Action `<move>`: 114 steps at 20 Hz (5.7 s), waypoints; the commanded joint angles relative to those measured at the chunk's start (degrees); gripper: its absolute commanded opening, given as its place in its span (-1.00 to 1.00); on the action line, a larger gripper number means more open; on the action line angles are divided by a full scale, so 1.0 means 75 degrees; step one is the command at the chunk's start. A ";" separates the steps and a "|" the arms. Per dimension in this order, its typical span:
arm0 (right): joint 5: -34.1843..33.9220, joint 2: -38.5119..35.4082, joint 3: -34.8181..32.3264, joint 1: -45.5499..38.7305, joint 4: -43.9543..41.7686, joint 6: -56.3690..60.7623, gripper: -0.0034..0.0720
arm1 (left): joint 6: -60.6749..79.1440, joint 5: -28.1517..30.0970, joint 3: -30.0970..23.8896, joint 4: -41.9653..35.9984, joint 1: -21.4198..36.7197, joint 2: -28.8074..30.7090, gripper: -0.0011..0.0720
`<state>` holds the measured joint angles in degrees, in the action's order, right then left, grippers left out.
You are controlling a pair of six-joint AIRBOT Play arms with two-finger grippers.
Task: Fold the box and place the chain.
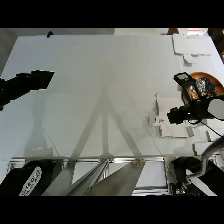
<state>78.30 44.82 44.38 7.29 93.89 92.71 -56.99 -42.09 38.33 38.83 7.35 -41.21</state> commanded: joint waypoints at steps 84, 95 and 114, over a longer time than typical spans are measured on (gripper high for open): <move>-0.7539 0.1804 -0.3002 0.0017 -0.7895 -0.5770 -0.89 | -0.0131 -0.2226 0.0035 -0.0038 -0.0221 0.0035 -0.28; -0.7539 0.1804 -0.3002 0.0017 -0.7895 -0.5770 -0.89 | -0.0198 -0.2742 0.4062 0.1524 -0.2853 -0.4733 0.50; -0.7539 0.1804 -0.3002 0.0017 -0.7895 -0.5770 -0.89 | 0.4299 -0.4028 0.4797 -0.1113 -0.2801 -0.8253 0.93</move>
<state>21.76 58.33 21.91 7.38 34.70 49.41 -32.03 -69.93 74.26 31.14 -12.38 -102.56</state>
